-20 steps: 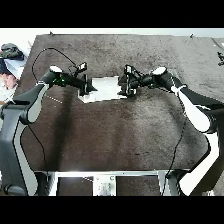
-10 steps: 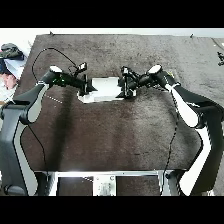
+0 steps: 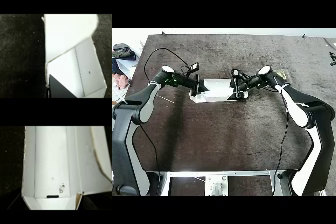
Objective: Fold the box and place the chain.
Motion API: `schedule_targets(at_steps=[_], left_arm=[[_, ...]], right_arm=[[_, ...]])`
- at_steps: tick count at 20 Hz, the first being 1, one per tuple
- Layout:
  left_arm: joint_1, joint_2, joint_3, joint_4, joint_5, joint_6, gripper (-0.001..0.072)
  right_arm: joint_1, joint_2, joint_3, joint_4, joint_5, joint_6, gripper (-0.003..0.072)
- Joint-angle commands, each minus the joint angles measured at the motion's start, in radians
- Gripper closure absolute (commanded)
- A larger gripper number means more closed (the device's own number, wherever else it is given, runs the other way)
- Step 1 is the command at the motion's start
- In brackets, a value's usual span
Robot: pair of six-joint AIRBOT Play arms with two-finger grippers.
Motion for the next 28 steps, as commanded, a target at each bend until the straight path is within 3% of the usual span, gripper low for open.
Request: schedule_targets(at_steps=[1,28], left_arm=[[0.0,0.0,0.0,-0.001,0.002,0.0,0.0696],[0.0,0.0,0.0,-0.001,0.002,0.0,0.0696]], right_arm=[[0.004,-0.012,0.002,-0.006,-0.008,0.001,0.0021],[0.023,-0.048,0.002,0.01,-0.051,0.016,0.0029]])
